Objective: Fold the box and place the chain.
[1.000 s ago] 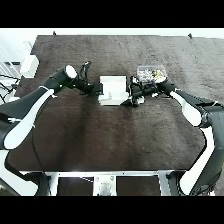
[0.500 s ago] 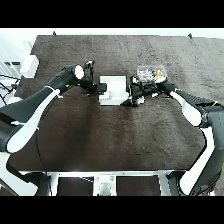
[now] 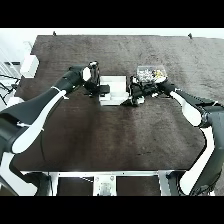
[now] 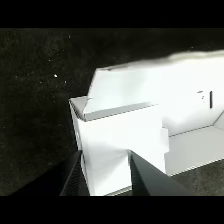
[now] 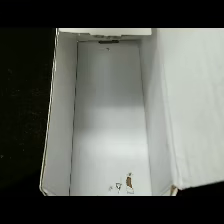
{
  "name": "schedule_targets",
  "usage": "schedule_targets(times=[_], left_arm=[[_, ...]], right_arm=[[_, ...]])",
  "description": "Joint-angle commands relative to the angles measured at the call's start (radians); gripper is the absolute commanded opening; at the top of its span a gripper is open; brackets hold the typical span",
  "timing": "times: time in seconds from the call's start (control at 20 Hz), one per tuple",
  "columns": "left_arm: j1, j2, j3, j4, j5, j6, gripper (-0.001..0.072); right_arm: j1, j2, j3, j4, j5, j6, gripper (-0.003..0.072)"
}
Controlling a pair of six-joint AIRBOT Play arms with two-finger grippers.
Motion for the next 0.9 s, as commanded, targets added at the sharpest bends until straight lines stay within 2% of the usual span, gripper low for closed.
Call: schedule_targets(times=[0.0,0.2,0.35,0.75,0.85], left_arm=[[-0.02,-0.054,0.082,0.065,-0.103,-0.04,0.0363],[-0.035,-0.092,0.146,0.126,-0.138,-0.068,0.0364],[-0.035,-0.129,0.196,0.137,-0.2,-0.083,0.0374],[-0.035,-0.257,0.41,0.175,-0.388,-0.09,0.042],[-0.035,-0.267,0.416,0.183,-0.399,-0.094,0.0421]], right_arm=[[0.0,0.0,0.0,0.0,0.0,0.0,0.0602],[0.0,0.0,0.0,0.0,0.0,0.0,0.0602],[0.0,0.0,0.0,0.0,0.0,0.0,0.0602],[0.0,0.0,0.0,0.0,0.0,0.0,0.0602],[0.0,0.0,0.0,0.0,0.0,0.0,0.0602]])
